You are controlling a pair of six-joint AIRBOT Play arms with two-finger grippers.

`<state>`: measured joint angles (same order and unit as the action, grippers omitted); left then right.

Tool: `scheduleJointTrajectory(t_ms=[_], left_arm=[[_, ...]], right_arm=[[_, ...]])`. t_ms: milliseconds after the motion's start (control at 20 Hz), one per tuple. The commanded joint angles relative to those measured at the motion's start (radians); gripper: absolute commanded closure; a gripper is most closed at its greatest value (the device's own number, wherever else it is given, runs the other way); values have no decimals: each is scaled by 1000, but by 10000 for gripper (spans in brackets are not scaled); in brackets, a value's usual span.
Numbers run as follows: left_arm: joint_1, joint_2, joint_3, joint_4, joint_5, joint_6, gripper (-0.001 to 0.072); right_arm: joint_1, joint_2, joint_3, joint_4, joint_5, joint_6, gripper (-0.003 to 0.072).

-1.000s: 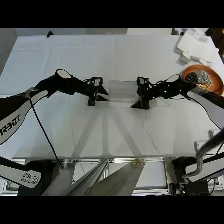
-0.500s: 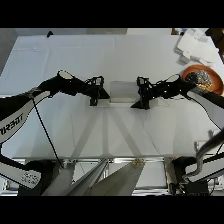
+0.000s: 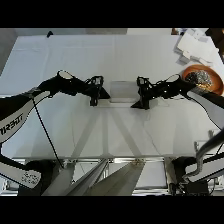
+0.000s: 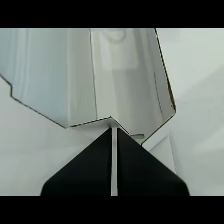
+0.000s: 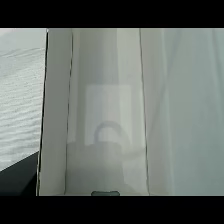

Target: Fold the box and place the chain.

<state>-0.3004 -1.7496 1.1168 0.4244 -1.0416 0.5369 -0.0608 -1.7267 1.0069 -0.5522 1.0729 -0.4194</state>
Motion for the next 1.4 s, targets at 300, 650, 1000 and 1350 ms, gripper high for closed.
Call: scheduleJointTrajectory(t_ms=[300,650,1000,1350], left_arm=[[81,161,0,251,5,-330,676],[103,304,-67,404,-18,-1347,702],[103,304,-204,571,13,-1738,702],[103,305,-237,611,132,-1888,703]], right_arm=[[0,0,0,0,0,0,96],[0,0,0,0,0,0,96],[0,0,0,0,0,0,96],[0,0,0,0,0,0,96]])
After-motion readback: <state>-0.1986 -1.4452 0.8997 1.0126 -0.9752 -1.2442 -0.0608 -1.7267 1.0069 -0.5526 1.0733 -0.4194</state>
